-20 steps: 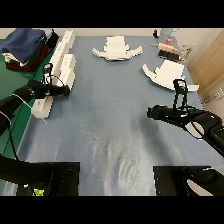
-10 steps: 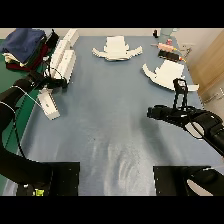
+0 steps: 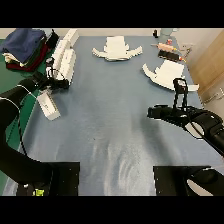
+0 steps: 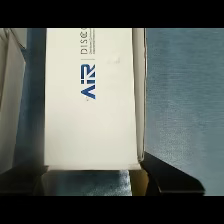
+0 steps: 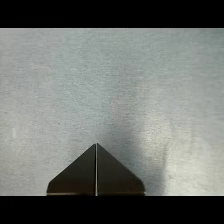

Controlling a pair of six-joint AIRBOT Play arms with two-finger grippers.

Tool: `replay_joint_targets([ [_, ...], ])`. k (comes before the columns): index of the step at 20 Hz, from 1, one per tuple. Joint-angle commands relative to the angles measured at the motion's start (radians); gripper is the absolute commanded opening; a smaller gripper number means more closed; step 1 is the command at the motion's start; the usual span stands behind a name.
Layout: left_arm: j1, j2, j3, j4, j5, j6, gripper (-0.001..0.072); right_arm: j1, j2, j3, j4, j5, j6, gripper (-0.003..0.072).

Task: Fold the box.

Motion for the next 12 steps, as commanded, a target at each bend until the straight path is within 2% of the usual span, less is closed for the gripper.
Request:
replay_joint_targets([
  [1, -0.005, -0.013, 0.010, 0.035, 0.031, -0.001, 0.0466, 0.000, 0.000, 0.001, -0.014, 0.000, 0.000, 0.0011],
  [7, -0.003, -0.017, 0.011, 0.041, 0.087, 0.003, 0.0467, -0.001, 0.000, 0.001, -0.024, 0.000, 0.000, 0.0011],
  [12, -0.003, -0.017, 0.011, 0.040, 0.090, 0.002, 0.0466, -0.001, 0.000, 0.001, -0.023, 0.000, 0.000, 0.0011],
])
